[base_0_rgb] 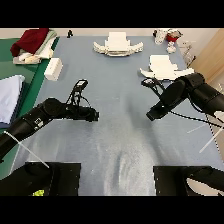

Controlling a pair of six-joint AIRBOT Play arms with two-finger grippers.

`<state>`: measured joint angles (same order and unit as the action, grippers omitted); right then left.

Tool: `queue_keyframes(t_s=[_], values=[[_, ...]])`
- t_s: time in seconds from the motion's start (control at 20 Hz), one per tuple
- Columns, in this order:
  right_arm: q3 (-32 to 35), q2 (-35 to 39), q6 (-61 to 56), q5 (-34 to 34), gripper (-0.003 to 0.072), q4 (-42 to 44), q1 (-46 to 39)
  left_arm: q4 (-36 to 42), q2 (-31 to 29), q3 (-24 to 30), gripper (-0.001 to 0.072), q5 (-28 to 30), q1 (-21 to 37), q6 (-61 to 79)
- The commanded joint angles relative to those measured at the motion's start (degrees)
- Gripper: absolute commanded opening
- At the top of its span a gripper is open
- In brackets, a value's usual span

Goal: Fold the box.

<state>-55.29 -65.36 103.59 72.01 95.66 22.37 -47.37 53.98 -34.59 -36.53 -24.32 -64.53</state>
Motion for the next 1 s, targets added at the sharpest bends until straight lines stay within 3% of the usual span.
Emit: queue_keyframes(t_s=[0.0,0.25,0.4,0.5,0.55,0.8,0.95], values=[[0.0,0.0,-4.2,-0.9,0.0003,9.3,0.0,0.0,0.0,0.0,0.0012,0.0,0.0,0.0],[0.0,0.0,-12.4,-3.8,0.0004,16.9,0.0,0.0,0.0,0.0,0.0012,0.0,0.0,0.0],[-1.8,-0.7,-28.6,-8.7,0.0012,8.8,-1.9,0.0,0.0,0.0,0.0012,0.0,0.0,0.0],[-8.0,-4.4,-31.8,-5.8,0.0254,5.0,-8.8,0.0,0.0,0.0,0.0012,0.0,0.0,0.0],[-11.7,-6.9,-31.7,-4.8,0.0306,4.6,-13.3,0.0,0.0,0.0,0.0012,0.0,0.0,0.0],[-33.9,-24.7,-25.3,-3.6,0.0308,5.4,-35.8,0.0,0.0,0.0,0.0012,0.0,0.0,0.0],[-45.4,-35.7,-22.2,-3.8,0.0307,8.3,-41.9,0.0,0.0,0.0,0.0012,0.0,0.0,0.0]])
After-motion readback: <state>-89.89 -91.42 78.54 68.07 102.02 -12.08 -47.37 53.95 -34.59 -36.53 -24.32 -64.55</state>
